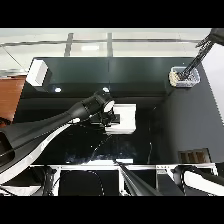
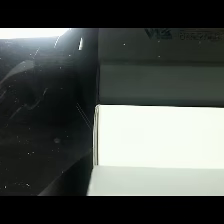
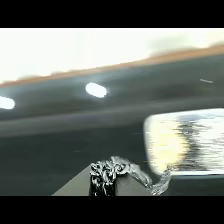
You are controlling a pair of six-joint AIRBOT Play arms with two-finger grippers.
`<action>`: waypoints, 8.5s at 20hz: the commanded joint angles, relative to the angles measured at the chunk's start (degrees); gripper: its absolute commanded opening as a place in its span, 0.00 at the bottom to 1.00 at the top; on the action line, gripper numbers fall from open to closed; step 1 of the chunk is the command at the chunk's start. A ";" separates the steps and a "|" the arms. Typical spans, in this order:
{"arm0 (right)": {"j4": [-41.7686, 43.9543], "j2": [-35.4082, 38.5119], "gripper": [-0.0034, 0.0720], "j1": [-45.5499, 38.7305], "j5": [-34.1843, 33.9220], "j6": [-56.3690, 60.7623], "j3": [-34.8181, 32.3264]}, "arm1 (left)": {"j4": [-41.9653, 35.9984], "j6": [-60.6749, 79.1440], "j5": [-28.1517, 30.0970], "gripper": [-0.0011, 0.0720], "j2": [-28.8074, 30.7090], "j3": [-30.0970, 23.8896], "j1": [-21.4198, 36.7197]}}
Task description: Fold the box and place the chain.
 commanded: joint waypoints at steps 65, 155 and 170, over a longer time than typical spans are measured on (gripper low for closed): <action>11.80 17.88 0.07 36.85 -2.60 2.91 -31.98 | -0.04 0.02 0.17 0.05 -0.02 0.02 0.04; -2.10 17.90 0.50 19.89 -6.99 -0.39 -49.46 | -58.36 151.75 21.90 0.99 15.78 -34.49 23.06; -2.10 17.88 0.50 19.91 -7.13 -0.42 -49.46 | -57.79 149.68 22.10 0.99 12.98 -30.93 23.21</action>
